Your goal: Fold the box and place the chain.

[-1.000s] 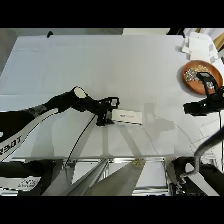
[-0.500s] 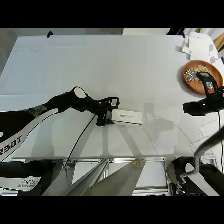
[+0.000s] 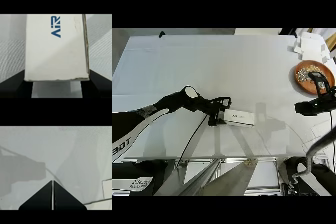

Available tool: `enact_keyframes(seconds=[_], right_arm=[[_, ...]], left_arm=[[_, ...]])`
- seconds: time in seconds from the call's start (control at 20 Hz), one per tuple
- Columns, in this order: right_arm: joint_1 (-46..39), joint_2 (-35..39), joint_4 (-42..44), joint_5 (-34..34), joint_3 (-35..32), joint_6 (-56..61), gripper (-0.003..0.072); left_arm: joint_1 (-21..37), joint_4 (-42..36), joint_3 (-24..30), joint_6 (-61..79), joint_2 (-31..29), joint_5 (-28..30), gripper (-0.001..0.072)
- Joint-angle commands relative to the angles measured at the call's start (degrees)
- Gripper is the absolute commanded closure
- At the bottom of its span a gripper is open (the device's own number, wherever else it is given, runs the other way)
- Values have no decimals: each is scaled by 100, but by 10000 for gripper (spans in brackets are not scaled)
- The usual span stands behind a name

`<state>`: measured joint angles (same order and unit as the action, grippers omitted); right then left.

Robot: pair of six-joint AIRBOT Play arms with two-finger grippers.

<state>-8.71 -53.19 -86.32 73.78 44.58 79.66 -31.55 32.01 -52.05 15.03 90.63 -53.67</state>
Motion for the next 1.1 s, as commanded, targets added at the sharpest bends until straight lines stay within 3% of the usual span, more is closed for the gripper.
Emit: enact_keyframes(seconds=[0.0,0.25,0.6,0.8,1.05], right_arm=[[-4,-2,9,-90,7,0,675],[-4,-2,122,-96,7,0,675],[-4,-2,127,-96,7,-4,675],[-4,-2,129,-98,7,-4,675],[-4,-2,129,-107,7,-2,675]], left_arm=[[7,164,-4,-20,-310,131,707],[490,638,-4,-1126,-822,409,708],[2487,1314,2,-2946,-1810,-372,712],[3593,1838,33,-4063,-2277,-422,712],[4546,1950,542,-4109,-2474,-361,712]])
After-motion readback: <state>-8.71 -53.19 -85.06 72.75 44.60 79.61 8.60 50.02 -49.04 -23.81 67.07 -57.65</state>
